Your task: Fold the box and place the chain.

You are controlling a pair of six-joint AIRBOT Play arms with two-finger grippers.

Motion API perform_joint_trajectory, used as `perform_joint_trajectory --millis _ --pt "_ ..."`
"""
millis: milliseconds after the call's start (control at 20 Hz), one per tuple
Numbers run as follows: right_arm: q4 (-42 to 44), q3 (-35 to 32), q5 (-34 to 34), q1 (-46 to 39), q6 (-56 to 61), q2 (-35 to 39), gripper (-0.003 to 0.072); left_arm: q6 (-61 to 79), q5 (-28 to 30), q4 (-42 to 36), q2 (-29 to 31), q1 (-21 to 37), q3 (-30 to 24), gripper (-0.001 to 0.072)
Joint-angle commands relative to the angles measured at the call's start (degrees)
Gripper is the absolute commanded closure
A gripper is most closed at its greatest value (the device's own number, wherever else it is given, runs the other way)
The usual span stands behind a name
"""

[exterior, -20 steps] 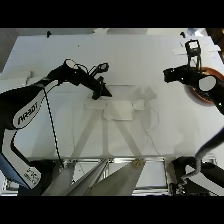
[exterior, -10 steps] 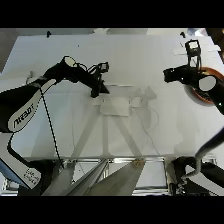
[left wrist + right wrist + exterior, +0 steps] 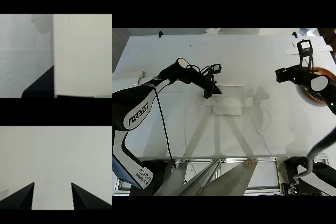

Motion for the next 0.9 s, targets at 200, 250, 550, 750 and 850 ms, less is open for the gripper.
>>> perform_joint_trajectory --millis 200,250,550,750,850 --pt "0.0 0.0 0.0 0.0 0.0 0.0 0.0178 -0.1 -0.6 0.5 -0.3 0.1 0.0 0.0703" --pt "0.0 0.0 0.0 0.0 0.0 0.0 0.0178 -0.1 -0.6 0.5 -0.3 0.0 0.0 0.0703" --pt "0.0 0.0 0.0 0.0 0.0 0.0 0.0178 -0.1 -0.6 0.5 -0.3 0.0 0.0 0.0703" --pt "0.0 0.0 0.0 0.0 0.0 0.0 0.0178 -0.1 -0.6 0.5 -0.3 0.0 0.0 0.0703" --pt "1.6 0.0 0.0 0.0 0.1 0.0 0.0179 -0.1 -0.6 0.5 -0.3 0.0 0.0 0.0703"
